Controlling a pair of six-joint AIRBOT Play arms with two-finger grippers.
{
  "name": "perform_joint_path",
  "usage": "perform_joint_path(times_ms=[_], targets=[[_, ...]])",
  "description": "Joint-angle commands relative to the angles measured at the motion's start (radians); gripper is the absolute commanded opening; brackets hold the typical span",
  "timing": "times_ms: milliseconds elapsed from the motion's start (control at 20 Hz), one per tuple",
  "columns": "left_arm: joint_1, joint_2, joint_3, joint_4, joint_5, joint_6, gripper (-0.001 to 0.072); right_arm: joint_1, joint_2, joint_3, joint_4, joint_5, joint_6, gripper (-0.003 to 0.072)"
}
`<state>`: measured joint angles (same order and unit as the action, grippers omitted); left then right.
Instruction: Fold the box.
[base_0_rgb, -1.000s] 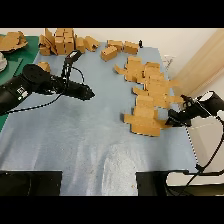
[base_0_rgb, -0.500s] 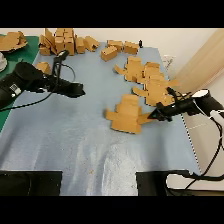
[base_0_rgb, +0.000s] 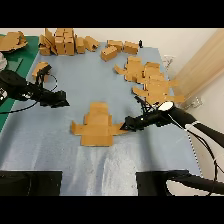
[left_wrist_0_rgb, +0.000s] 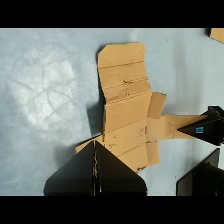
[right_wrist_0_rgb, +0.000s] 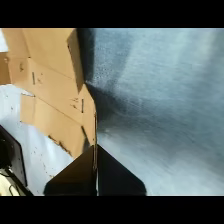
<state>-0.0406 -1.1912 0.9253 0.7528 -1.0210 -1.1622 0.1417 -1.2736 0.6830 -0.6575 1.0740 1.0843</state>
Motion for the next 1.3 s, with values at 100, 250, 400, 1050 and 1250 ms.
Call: perform_joint_path(times_ms=[100, 250, 400, 1050, 1250], targets=[[0.013, -0.001, -0.016, -0.037, -0.058, 0.040, 0.0012, 0.066, -0.011, -0.027, 0.021, -0.103, -0.001, 0.0223], [0.013, -0.001, -0.016, -0.047, -0.063, 0.048, 0.0012, 0.066, -0.011, -0.027, 0.039, -0.121, -0.005, 0.0175], [0.013, -0.016, -0.016, -0.067, -0.073, 0.092, 0.0013, 0.079, -0.011, -0.027, 0.060, -0.063, -0.047, 0.0002], [0.018, -0.264, -0.016, -0.104, -0.105, 0.209, 0.0353, 0.153, 0.050, -0.027, 0.183, -0.043, -0.322, 0.0001], [0.022, -0.318, -0.016, -0.102, -0.101, 0.232, 0.0353, 0.153, 0.050, -0.027, 0.183, -0.043, -0.322, 0.0001]])
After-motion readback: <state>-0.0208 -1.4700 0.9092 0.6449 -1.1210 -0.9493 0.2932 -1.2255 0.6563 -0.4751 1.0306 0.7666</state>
